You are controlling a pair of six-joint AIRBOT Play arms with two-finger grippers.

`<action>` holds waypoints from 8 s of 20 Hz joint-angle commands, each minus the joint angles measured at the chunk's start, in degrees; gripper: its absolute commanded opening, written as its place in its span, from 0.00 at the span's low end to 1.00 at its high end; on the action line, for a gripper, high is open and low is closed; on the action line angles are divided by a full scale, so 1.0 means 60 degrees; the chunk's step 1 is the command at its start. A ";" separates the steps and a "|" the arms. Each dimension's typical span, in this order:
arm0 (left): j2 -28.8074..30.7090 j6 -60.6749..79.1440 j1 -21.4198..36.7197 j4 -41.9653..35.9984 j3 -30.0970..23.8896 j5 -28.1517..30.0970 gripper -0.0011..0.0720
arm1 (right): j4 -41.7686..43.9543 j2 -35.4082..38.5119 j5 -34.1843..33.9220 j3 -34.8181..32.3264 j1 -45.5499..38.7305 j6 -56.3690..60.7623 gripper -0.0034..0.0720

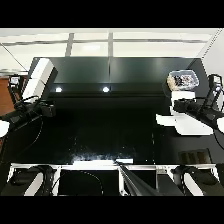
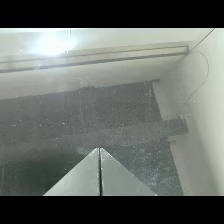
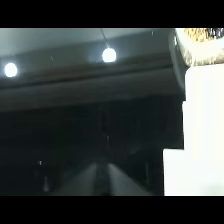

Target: Fold the box and place the chain.

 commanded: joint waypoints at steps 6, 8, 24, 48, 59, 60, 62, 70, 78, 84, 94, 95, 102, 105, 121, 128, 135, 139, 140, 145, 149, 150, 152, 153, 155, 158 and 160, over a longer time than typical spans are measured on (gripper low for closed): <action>-0.0087 0.0004 0.0004 -0.0310 -0.0004 0.2087 0.05 | -0.2550 -0.0029 -0.1075 -0.0004 -0.0313 0.0350 0.98; -0.0087 0.0004 0.0004 -0.0404 -0.0004 0.2390 0.05 | -0.3220 -0.0109 -0.1239 0.0044 -0.1100 0.1304 0.98; -0.1188 0.0506 -0.2426 -0.1501 0.0018 0.3249 0.98 | -0.0597 -0.7890 0.7399 0.7100 -0.8517 -0.2412 0.97; -0.1858 0.0499 -0.2521 -0.1792 0.0018 0.3235 0.98 | 0.0616 -0.9916 0.8444 0.7107 -0.8633 -0.3854 0.31; -0.1854 0.0503 -0.2532 -0.1796 0.0018 0.3195 0.98 | 0.2568 -0.9468 0.9490 0.6564 -0.8280 -0.4659 0.08; -0.1854 0.0499 -0.2532 -0.1796 0.0018 0.3260 0.98 | 0.2798 -0.9278 0.9479 0.6324 -0.8109 -0.4739 0.08; -0.1854 0.0499 -0.2535 -0.1796 0.0018 0.3238 0.98 | 0.3330 -0.8841 0.9202 0.5763 -0.7690 -0.4812 0.09; -0.1858 0.0055 -0.3555 -0.1803 0.0015 0.2929 0.98 | 0.4637 -0.5781 0.6623 0.2561 -0.4492 -0.5064 0.09; -0.2448 -0.2040 -0.4645 -0.2339 0.0040 0.1803 0.95 | 0.5377 -0.1490 0.4951 -0.0401 -0.1384 -0.6805 0.09; -0.4492 0.0463 -0.3949 -0.6153 0.0474 -0.0867 0.96 | 0.5362 -0.1300 0.4750 -0.1002 -0.0674 -0.6889 0.09; -0.8127 0.4612 -0.3974 -0.8309 0.1883 -0.3155 0.96 | 0.5370 -0.1300 0.4750 -0.1002 -0.0641 -0.6776 0.09; -0.8393 0.4787 -0.3985 -0.8495 0.2000 -0.3544 0.96 | 0.5366 -0.1300 0.4765 -0.1002 -0.0641 -0.6776 0.09; -0.9380 0.6390 -0.3789 -0.8575 0.2568 -0.5428 0.88 | 0.5282 -0.1300 0.4739 -0.1002 -0.0641 -0.6637 0.09; -0.9672 0.6961 -0.3588 -0.8568 0.2579 -0.6335 0.66 | 0.5249 -0.1300 0.4707 -0.1002 -0.0641 -0.6641 0.09; -0.9952 0.7512 -0.3967 -0.8415 0.3034 -0.5945 0.08 | 0.4892 -0.1300 0.4688 -0.1002 -0.0641 -0.6495 0.09; -0.9894 0.8160 -0.3945 -0.8174 0.3217 -0.5876 0.05 | 0.3683 -0.1297 0.4834 -0.0488 -0.1035 -0.6047 0.97; -0.8415 0.8834 -0.4980 -0.5734 0.3894 -0.4076 0.04 | 0.2572 -0.1293 0.5388 0.1781 -0.1504 -0.7027 0.97; -0.7227 1.0404 -0.5763 -0.5737 0.3654 -0.2805 0.05 | 0.3574 -0.1293 0.5315 0.1810 -0.1504 -0.7151 0.97; -0.7089 1.0892 -0.5876 -0.5734 0.3497 -0.2408 0.05 | 0.3730 -0.1293 0.5202 0.1810 -0.1504 -0.7151 0.97; -0.7257 1.2036 -0.6120 -0.4958 0.2951 -0.1002 0.05 | 0.3818 -0.1297 0.4881 0.1803 -0.1155 -0.7187 0.97; -0.7482 1.1959 -0.6127 -0.3810 0.2834 -0.1530 0.05 | 0.3559 -0.1304 0.4790 0.1800 -0.0306 -0.7257 0.97; -0.7482 1.1752 -0.6127 -0.3818 0.2783 -0.1472 0.05 | 0.3395 -0.1326 0.4728 0.1796 -0.0047 -0.7260 0.97; -0.7482 1.1107 -0.6124 -0.3810 0.2674 -0.1443 0.05 | 0.3096 -0.1384 0.4634 0.1796 0.0408 -0.7304 0.97; -0.7482 1.1074 -0.6127 -0.3814 0.2579 -0.1402 0.05 | 0.2925 -0.1406 0.4634 0.1796 0.0579 -0.7322 0.97; -0.7482 1.1074 -0.6127 -0.3821 0.2448 -0.1242 0.05 | 0.2441 -0.1413 0.4543 0.1778 0.0823 -0.7337 0.97; -0.7482 1.1074 -0.6127 -0.3814 0.2430 -0.1253 0.05 | 0.1887 -0.1468 0.4528 0.1599 0.0867 -0.7377 0.97; -0.7486 1.1071 -0.6127 -0.3807 0.2430 -0.1271 0.05 | 0.1872 -0.1472 0.4564 0.1224 0.0907 -0.7759 0.97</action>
